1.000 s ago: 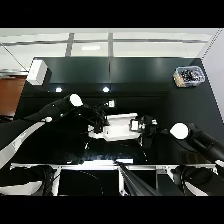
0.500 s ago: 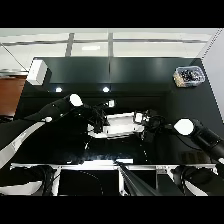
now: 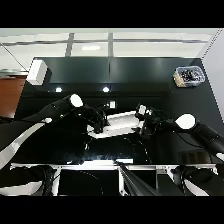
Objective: Fold the box and place the chain.
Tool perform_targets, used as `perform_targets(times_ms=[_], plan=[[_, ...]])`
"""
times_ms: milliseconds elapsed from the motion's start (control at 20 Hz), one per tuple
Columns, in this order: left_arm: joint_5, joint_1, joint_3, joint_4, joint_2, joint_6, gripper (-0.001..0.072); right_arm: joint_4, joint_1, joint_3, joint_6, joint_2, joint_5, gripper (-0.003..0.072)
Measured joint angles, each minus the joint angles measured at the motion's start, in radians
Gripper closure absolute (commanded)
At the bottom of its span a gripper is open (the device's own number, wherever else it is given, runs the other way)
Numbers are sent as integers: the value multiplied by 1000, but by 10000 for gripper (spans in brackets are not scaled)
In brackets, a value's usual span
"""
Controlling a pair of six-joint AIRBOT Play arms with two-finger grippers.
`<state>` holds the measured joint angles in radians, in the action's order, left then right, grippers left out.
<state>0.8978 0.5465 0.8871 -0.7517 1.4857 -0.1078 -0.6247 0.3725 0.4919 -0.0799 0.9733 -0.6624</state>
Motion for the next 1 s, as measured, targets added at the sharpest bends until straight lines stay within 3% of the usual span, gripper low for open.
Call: perform_targets(times_ms=[500, 1000], plan=[[3, 5, 0, -58, -13, 8, 685, 16, -56, 0, 81, 2, -154, -19], [-32, 42, 0, -154, -47, 30, 683, 14, -8, 0, 125, 18, -174, -19]])
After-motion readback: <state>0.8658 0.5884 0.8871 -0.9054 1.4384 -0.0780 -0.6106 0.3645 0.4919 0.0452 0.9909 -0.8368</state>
